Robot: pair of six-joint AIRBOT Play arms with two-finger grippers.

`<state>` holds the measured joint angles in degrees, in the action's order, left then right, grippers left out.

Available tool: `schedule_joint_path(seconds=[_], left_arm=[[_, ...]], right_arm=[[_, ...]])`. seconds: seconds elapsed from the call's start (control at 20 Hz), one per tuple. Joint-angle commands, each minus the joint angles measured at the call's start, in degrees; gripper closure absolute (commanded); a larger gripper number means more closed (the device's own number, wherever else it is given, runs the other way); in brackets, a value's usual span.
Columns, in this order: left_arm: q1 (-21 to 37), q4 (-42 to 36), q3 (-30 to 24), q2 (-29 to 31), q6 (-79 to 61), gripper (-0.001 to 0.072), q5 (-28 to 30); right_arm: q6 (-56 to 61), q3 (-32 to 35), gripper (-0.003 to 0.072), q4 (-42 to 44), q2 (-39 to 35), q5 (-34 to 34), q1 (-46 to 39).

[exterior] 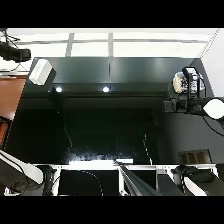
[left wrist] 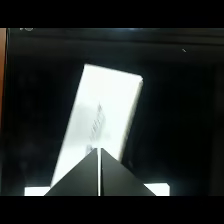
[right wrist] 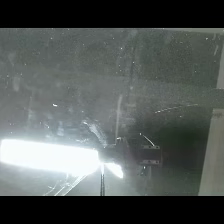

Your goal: Fold the box and place the chain.

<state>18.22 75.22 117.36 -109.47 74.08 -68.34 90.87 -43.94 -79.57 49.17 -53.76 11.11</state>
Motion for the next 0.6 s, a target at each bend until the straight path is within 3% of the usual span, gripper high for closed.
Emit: schedule_joint_path(seconds=[0.0,0.1,0.2,0.4,0.45,0.55], left_arm=[[-0.55,-2.93,-5.53,7.87,5.44,0.0686,-12.24],[-3.32,-6.01,-17.25,16.63,2.95,0.0686,-8.98],[-7.98,-10.16,-35.54,30.05,-1.70,0.0686,2.38],[-17.84,-12.17,-74.64,57.79,-3.87,0.0685,27.98],[-18.93,-11.98,-81.46,62.95,-3.85,0.0685,31.71],[-18.99,-11.98,-90.47,71.30,-3.82,0.0685,32.41]], right_arm=[[-0.92,0.02,0.0685,0.00,-0.04,-1.66,-0.04],[-0.90,0.02,0.0684,0.00,-0.07,-4.28,-0.04],[-0.92,0.44,0.0684,-0.04,-1.09,-2.78,0.28],[-0.87,11.63,0.0684,-1.31,-9.16,21.09,3.17],[-0.87,13.81,0.0685,-1.90,-9.09,24.72,3.15],[-0.87,16.00,0.0686,-4.13,-8.94,28.04,3.15]])
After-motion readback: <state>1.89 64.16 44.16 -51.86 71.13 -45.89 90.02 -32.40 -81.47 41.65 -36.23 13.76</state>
